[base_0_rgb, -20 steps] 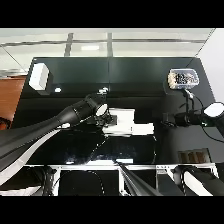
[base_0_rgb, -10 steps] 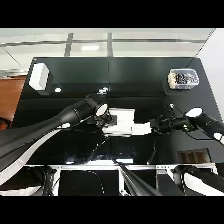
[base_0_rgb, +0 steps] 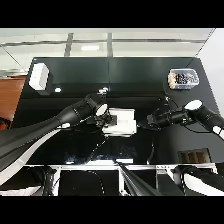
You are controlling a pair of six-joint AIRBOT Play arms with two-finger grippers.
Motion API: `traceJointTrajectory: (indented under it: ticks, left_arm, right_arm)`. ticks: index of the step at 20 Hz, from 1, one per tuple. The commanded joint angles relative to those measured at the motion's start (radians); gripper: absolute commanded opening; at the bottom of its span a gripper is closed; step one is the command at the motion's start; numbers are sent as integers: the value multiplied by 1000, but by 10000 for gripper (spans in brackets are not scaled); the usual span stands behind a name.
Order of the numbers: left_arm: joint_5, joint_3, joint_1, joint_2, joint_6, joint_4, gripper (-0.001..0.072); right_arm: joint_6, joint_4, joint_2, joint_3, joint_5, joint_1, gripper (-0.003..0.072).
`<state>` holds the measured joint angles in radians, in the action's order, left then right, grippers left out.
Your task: Fold the box and place the chain.
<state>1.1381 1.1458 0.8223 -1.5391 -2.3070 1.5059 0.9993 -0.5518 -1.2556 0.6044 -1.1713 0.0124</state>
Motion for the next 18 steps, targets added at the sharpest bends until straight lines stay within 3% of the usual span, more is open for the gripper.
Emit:
traceJointTrajectory:
  ticks: [1, 2, 5, 6, 9, 13, 18]
  left_arm:
    - [-3, 0, -1, 0, 0, 0, 26]
    - [-3, 0, -1, 0, 0, 0, 26]
    - [-4, 0, -1, 0, 0, 0, 26]
    - [-3, 0, -1, 0, 0, 0, 26]
    - [-4, 0, -1, 0, 0, 0, 26]
    - [-3, 0, -1, 0, 0, 0, 25]
    - [-3, 0, -1, 0, 0, 0, 26]
  right_arm:
    - [29, 28, 0, 34, -43, 5, 658]
    - [43, 29, 0, 35, -36, 16, 583]
    - [92, 26, 0, 40, -12, 69, 523]
    - [119, 27, 0, 47, -6, 85, 444]
    - [225, -5, 0, 90, 13, 163, 424]
    - [466, -212, 0, 166, 129, 293, 425]
    - [772, -491, 0, 229, 185, 444, 425]
